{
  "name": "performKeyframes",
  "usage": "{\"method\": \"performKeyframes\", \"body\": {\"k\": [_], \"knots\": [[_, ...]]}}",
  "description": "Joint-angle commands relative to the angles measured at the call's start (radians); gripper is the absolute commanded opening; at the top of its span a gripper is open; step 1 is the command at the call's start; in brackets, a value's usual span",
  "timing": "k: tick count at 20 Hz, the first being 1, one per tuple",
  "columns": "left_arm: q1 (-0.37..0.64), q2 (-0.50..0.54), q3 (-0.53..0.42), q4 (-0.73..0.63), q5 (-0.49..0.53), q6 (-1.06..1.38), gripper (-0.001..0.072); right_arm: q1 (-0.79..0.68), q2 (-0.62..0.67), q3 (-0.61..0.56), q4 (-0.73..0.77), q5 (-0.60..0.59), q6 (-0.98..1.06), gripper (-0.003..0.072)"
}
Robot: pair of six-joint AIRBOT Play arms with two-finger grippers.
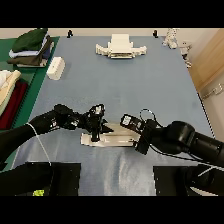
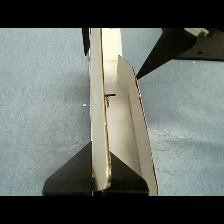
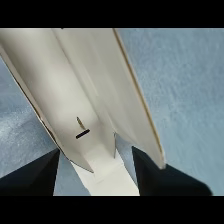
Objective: Fold the box.
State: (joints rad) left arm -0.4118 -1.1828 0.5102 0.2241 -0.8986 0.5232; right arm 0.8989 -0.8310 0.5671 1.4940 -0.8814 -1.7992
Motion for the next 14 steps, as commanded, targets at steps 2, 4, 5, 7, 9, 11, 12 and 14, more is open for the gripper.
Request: {"method": "performKeyframes", "body": {"k": [2, 4, 5, 7, 9, 11, 12, 14], "knots": [[0.0, 0.0, 0.0, 0.0, 0.0, 0.0, 0.0017, -0.233, 0.003, -0.014, 0.394, 0.027, -0.516, 0.0718], [0.0, 0.0, 0.0, 0.0, 0.0, 0.0, 0.0017, -0.294, 0.003, -0.029, 0.486, 0.037, -0.645, 0.0718], [0.0, 0.0, 0.0, 0.0, 0.0, 0.0, 0.0017, -0.313, 0.003, -0.037, 0.51, 0.04, -0.694, 0.0718], [0.0, 0.0, 0.0, 0.0, 0.0, 0.0, 0.0017, -0.33, 0.003, -0.059, 0.552, 0.056, -0.776, 0.0718], [0.0, 0.0, 0.0, 0.0, 0.0, 0.0, 0.0018, -0.33, 0.003, -0.087, 0.586, 0.11, -0.846, 0.0718], [0.0, 0.0, 0.0, 0.0, 0.0, 0.0, 0.0018, -0.33, 0.003, -0.116, 0.62, 0.159, -0.893, 0.0718], [0.0, 0.0, 0.0, 0.0, 0.0, 0.0, 0.0017, -0.33, 0.003, -0.13, 0.631, 0.163, -0.899, 0.0718], [0.0, 0.0, 0.0, 0.0, 0.0, 0.0, 0.0017, -0.33, 0.003, -0.171, 0.651, 0.165, -0.899, 0.0718]]}}
